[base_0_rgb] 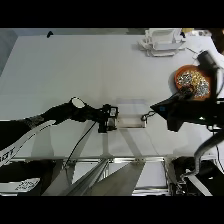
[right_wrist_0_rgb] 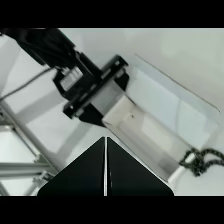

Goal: Fold the box and place the chain.

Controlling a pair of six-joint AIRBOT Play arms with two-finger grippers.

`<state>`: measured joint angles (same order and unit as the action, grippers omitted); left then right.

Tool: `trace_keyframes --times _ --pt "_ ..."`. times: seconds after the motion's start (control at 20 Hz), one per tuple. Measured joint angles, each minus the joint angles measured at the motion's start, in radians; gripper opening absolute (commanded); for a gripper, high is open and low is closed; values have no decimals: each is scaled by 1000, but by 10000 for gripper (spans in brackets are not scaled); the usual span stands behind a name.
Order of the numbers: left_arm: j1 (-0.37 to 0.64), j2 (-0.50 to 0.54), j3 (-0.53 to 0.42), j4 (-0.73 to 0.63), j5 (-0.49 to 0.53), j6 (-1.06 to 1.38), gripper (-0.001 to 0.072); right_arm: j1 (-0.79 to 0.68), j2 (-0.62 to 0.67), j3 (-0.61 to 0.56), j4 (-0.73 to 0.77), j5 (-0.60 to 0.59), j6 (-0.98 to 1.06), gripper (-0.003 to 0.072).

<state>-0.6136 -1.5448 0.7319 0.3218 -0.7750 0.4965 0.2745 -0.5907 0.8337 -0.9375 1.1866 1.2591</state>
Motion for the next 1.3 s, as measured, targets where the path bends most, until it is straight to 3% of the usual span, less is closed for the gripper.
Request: trace_keyframes --times 0.15,0.2,0.3,0.35,0.65,0.75,1.3 --pt "0 0 0 0 0 0 140 0 -27 -54 -106 -34 45 18" --pt "0 0 0 0 0 0 140 0 -37 -64 -160 -50 83 53" --pt "0 0 0 0 0 0 140 0 -57 -76 -257 -73 149 204" --pt "0 0 0 0 0 0 140 0 -69 -79 -294 -77 173 230" --pt "0 0 0 0 0 0 140 0 -208 -88 -437 -51 238 233" --pt "0 0 0 0 0 0 140 0 -270 -88 -462 -48 250 320" --pt "0 0 0 0 0 0 140 0 -544 -88 -568 -147 360 289"
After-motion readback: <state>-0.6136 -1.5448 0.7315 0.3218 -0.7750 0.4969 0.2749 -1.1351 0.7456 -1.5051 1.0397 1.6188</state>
